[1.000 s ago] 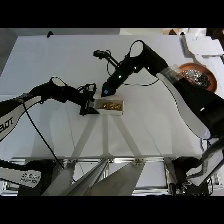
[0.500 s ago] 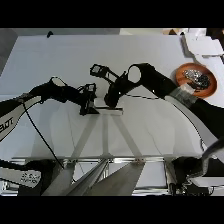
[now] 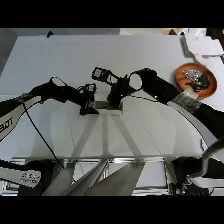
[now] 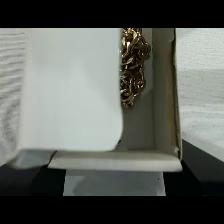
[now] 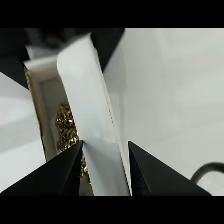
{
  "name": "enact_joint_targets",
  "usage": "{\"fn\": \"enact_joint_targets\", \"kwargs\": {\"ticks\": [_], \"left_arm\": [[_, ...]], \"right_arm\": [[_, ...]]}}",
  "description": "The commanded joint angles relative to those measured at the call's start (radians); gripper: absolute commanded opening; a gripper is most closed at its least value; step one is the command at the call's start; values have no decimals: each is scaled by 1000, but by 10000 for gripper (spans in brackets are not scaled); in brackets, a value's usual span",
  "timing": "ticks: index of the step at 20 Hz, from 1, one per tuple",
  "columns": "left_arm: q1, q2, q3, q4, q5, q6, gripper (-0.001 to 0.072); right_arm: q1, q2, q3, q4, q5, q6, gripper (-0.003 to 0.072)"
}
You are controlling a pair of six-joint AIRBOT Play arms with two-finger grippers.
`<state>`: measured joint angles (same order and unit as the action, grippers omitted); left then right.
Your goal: Fold the box and place the chain.
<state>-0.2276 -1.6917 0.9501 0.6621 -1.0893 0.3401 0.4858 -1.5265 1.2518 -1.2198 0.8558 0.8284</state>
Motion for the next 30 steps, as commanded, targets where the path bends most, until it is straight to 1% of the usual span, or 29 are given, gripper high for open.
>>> {"fn": "enact_joint_targets", "kwargs": {"ticks": [1,6,8,10,11,12,14,18,19,20,21,28,29,30], "left_arm": [[0,1,0,1,0,0,275],[0,1,0,0,0,0,275],[0,1,0,0,0,0,275],[0,1,0,0,0,0,275],[0,1,0,0,1,0,275],[0,1,0,0,0,0,275],[0,1,0,0,0,0,275],[0,1,0,1,0,0,275],[0,1,0,0,0,0,275],[0,1,0,0,0,0,275],[0,1,0,0,0,0,275],[0,1,0,0,0,0,275],[0,1,0,0,0,0,275],[0,1,0,1,0,0,275]], "right_arm": [[10,2,-35,5,-6,0,314],[46,2,-43,13,-5,1,311],[53,2,-43,14,-5,1,257],[53,2,-43,14,-4,1,247],[53,2,-43,14,-5,1,212],[53,2,-43,14,-5,1,213],[53,2,-43,14,-4,1,226],[65,1,-44,16,2,2,228],[71,1,-46,16,-1,2,250],[74,1,-50,15,-4,2,315],[76,1,-52,14,-4,9,355],[70,18,-55,16,-7,40,355],[63,29,-55,23,-1,43,352],[56,40,-55,31,0,68,333]]}}
